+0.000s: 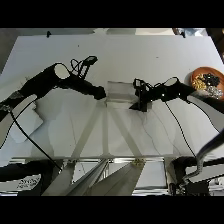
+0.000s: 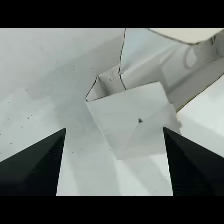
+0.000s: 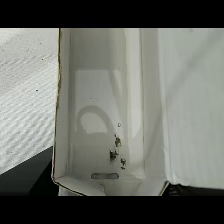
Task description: Fold the box and place the chain.
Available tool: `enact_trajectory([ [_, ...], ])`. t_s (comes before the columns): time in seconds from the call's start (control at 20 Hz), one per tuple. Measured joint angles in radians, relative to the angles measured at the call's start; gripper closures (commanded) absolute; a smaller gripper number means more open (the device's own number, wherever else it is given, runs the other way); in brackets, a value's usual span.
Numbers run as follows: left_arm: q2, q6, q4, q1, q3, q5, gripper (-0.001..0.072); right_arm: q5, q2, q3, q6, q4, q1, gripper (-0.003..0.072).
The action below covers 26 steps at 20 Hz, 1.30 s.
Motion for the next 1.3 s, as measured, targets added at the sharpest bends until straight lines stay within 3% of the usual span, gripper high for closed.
enact_trajectory([
  [0.25, -0.036, 0.024, -0.009, 0.000, 0.000, -0.014, 0.0003, 0.000, 0.000, 0.000, 0.000, 0.000, 0.000, 0.0323],
  [0.75, -0.127, 0.102, -0.229, 0.000, 0.000, 0.003, 0.0007, -0.001, 0.000, 0.000, 0.001, 0.001, 0.000, 0.0323],
  [1.3, -0.147, 0.076, -0.232, -0.006, 0.000, 0.122, 0.0017, -0.001, 0.000, 0.000, 0.001, 0.001, 0.000, 0.0323],
])
